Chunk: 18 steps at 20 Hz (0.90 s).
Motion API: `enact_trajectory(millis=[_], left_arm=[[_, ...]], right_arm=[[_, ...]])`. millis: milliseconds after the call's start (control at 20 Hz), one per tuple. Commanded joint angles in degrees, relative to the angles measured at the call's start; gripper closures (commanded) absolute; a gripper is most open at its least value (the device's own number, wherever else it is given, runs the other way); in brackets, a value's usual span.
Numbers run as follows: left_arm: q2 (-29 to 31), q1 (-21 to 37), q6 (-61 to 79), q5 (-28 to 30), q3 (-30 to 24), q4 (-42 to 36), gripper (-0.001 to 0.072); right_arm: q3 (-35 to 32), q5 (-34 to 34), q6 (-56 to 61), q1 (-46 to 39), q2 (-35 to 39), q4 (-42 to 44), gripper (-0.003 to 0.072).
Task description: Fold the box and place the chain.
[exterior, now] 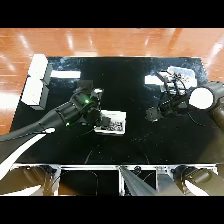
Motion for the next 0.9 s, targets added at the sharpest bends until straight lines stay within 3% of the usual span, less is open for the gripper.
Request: enact_trajectory(millis=[0,100,200,350,450,600,700,850], left_arm=[[0.83,0.0,9.4,10.67,2.34,0.76,0.0088],[3.26,0.0,13.25,18.4,2.14,4.74,0.0089],[8.26,0.13,14.4,22.38,0.92,7.58,0.0088],[19.06,1.66,15.82,23.28,-3.87,10.14,0.0089],[27.32,5.75,16.13,22.75,-8.63,10.03,0.0089],[39.47,16.13,18.05,16.94,-16.61,6.6,0.0089],[45.13,23.58,22.36,10.36,-21.09,-3.13,0.0089],[48.0,29.57,28.74,3.74,-26.16,-15.72,0.0088]], right_arm=[[-0.11,-0.04,-1.22,-0.04,0.02,1.44,0.01],[-0.11,-0.61,-3.19,-0.04,0.02,1.29,0.0101],[-0.11,-0.48,-3.39,-0.04,0.02,0.87,0.0101],[-0.11,-1.75,-3.23,-0.04,0.02,0.94,0.0101],[-0.11,-2.71,-3.26,-0.04,0.02,1.42,0.0101],[-0.09,-8.98,-3.89,-0.04,0.02,3.37,0.0101],[1.09,-13.42,-5.29,-0.04,-1.07,4.79,0.0101],[7.67,-13.79,-11.17,-0.04,-8.52,8.04,0.0101]])
